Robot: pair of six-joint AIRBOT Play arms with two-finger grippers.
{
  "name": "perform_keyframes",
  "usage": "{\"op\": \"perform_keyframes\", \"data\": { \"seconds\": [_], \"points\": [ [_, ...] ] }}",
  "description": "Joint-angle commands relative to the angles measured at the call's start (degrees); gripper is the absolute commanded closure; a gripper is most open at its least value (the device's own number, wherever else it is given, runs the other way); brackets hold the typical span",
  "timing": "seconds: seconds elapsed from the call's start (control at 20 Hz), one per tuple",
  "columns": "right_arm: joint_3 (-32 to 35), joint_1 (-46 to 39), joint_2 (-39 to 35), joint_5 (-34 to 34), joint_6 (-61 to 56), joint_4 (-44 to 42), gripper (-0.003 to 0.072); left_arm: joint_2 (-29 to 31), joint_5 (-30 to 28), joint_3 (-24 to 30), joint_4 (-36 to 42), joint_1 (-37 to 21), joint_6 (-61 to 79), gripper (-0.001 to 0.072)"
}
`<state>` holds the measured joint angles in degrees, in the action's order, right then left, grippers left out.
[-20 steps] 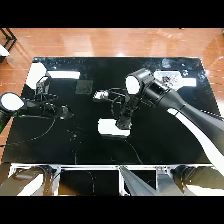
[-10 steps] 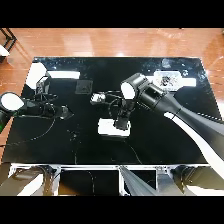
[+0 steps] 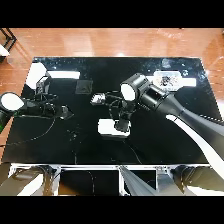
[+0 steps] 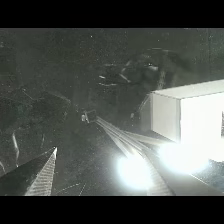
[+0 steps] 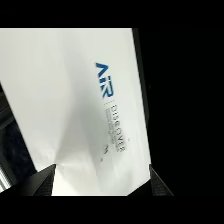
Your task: Fold the box and place the chain.
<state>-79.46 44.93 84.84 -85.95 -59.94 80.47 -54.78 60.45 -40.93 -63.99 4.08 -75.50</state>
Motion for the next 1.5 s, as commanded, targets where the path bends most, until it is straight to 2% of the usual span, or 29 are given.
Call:
{"op": "perform_keyframes", "data": {
  "seconds": [0.0,1.45],
  "points": [
    [0.02,0.87,-0.76,-0.74,-1.20,0.13,-0.0010,0.00,0.04,-0.07,0.00,-0.07,0.02,0.0070],
    [1.18,0.90,-0.76,-0.15,-1.20,-0.90,-0.0010,0.00,0.04,-0.07,-0.04,-0.07,0.07,0.0071]
  ]
}}
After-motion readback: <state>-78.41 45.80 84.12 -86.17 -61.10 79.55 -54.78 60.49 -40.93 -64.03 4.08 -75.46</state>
